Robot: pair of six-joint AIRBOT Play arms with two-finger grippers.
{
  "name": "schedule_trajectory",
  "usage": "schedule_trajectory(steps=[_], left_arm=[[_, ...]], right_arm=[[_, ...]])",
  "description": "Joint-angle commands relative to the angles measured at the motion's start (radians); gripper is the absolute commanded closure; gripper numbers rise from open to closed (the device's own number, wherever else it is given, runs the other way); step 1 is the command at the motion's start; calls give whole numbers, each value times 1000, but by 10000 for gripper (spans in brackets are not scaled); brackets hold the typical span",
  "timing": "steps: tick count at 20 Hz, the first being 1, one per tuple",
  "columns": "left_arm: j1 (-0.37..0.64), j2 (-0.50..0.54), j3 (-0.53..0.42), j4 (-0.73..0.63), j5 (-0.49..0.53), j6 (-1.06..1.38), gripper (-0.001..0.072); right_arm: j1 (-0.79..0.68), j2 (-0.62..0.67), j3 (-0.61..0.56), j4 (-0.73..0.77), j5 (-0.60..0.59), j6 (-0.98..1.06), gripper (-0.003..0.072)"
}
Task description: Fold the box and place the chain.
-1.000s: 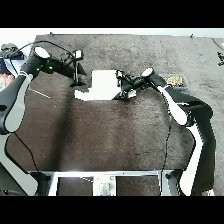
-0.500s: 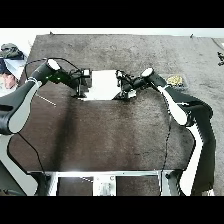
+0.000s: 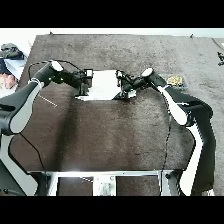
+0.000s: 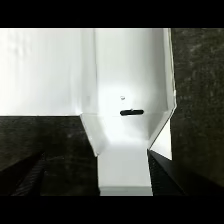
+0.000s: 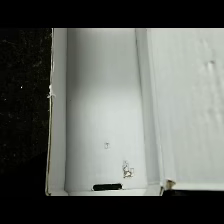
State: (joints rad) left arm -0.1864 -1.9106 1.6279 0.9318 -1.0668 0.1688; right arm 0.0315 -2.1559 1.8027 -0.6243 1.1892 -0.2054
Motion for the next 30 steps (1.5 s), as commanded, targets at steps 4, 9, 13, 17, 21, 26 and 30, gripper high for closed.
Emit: schedule_trajectory(steps=[4,9,13,17,21,26,30], left_arm=[[-19,-40,0,-49,-39,2,-3],[-26,-40,0,-49,-6,4,6],[-26,-40,0,-47,-6,-5,127],[-26,-40,0,-49,-25,-4,367],[-26,-40,0,-79,-34,-3,550],[-26,-43,0,-183,-51,23,587],[-26,-73,0,-232,-48,50,585]], right_arm=[[1,0,0,0,0,0,415],[1,0,0,0,0,0,415],[1,0,0,0,0,0,415],[1,0,0,0,0,0,415],[1,0,0,0,0,0,415],[1,0,0,0,0,0,415],[1,0,0,0,0,0,415]])
